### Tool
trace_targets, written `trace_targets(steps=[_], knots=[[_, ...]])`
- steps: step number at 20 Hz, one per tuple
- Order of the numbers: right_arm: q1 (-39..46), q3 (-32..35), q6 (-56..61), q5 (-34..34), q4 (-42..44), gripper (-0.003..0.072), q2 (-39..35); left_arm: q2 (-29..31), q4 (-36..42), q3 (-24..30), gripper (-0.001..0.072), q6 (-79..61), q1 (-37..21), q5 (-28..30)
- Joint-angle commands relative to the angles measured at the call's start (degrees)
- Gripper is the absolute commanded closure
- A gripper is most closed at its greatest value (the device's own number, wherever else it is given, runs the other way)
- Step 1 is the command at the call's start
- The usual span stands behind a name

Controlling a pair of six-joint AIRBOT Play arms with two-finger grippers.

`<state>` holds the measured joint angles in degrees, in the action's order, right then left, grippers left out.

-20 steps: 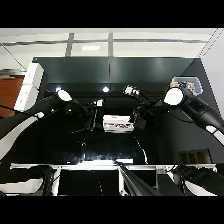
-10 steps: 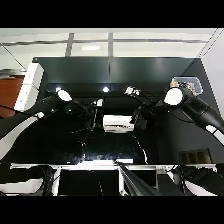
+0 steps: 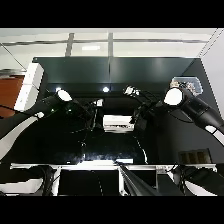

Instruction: Fold the box and place the chain.

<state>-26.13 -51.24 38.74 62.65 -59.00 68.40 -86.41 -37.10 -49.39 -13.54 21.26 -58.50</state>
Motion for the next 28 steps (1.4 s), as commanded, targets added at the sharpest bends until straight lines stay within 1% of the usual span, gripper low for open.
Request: trace_targets(steps=[1, 4, 8, 14, 16, 28], knots=[[-1.3, 0.6, 0.1, -0.1, -0.5, 0.0459, 0.0, 0.0, 0.0, 0.0, 0.0210, 0.0, 0.0, 0.0], [-2.2, 0.7, 0.7, -1.5, -1.8, 0.0457, 0.0, 0.0, 0.0, 0.0, 0.0210, 0.0, 0.0, 0.0], [-2.2, 0.7, 1.6, -1.5, -3.7, 0.0456, 0.0, 0.0, -0.1, 0.0, 0.0210, 0.0, 0.0, 0.0], [-2.2, 0.7, 1.6, -1.9, -3.7, 0.0456, 0.0, 0.0, -0.1, 0.0, 0.0210, 0.0, 0.0, 0.0], [-2.2, 0.7, 1.6, -1.9, -3.7, 0.0418, 0.1, 0.0, -0.1, 0.0, 0.0210, 0.0, 0.0, 0.0], [-2.2, 0.7, 1.6, -1.9, -3.6, 0.0418, 1.2, 0.0, -0.1, 0.0, 0.0210, 0.0, 0.0, 0.0]])
